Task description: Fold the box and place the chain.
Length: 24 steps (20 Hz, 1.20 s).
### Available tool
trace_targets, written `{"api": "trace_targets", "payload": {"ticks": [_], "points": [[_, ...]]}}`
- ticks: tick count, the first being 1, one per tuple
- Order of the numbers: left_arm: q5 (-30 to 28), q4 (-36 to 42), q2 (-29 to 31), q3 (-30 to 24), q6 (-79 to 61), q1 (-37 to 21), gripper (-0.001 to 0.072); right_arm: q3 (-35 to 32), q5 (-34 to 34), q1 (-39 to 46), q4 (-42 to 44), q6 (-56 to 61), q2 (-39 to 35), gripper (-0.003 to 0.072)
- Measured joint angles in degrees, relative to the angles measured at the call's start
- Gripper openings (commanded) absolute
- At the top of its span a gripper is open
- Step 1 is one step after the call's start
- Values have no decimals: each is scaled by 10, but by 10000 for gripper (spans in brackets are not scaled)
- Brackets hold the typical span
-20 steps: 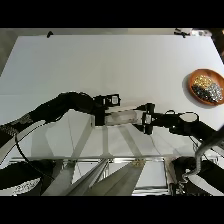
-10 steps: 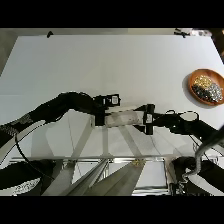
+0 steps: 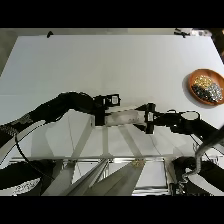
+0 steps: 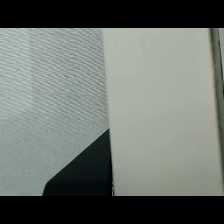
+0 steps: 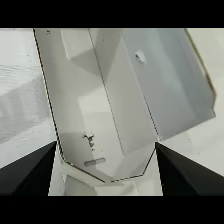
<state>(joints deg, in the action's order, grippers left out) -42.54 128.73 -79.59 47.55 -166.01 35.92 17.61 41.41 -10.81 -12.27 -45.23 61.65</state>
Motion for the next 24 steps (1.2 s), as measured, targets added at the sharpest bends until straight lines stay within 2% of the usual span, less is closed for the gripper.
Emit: {"api": "trace_targets", "payload": {"ticks": [13, 24], "points": [[-1, 0, 0, 0, 0, 0, 11, 5, -3, 9, 16, -16, 8, 648], [-1, 0, 0, 0, 0, 0, 11, 48, 28, 3, 22, -18, 76, 648]]}}
